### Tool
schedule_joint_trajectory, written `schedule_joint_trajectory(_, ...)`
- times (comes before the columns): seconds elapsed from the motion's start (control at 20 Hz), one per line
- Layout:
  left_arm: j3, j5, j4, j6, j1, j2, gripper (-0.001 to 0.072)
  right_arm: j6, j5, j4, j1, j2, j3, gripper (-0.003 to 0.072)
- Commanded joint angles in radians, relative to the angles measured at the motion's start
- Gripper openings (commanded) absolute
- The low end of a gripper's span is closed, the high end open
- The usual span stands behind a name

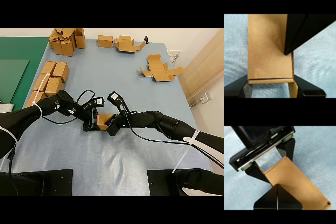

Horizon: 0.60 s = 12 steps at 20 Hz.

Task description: Fold the box.

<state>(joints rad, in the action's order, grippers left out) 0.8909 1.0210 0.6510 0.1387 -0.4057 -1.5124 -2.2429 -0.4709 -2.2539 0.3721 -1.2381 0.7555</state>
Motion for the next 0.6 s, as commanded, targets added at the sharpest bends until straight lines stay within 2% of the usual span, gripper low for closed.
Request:
schedule_joint_trajectory(0.0, 0.0, 0.001, 0.0, -0.001, 0.0, 0.0, 0.0347, 0.003, -0.024, 0.009, 0.002, -0.007, -0.001, 0.0003)
schedule_joint_trajectory(0.3, 0.0, 0.003, 0.0, -0.001, 0.0, 0.0, 0.0347, 0.003, 0.014, 0.026, 0.001, 0.042, 0.006, 0.0003)
schedule_joint_trajectory(0.55, 0.0, 0.001, 0.0, 0.0, 0.001, 0.0, 0.0347, 0.107, 0.078, 0.184, -0.018, 0.188, 0.006, 0.0003)
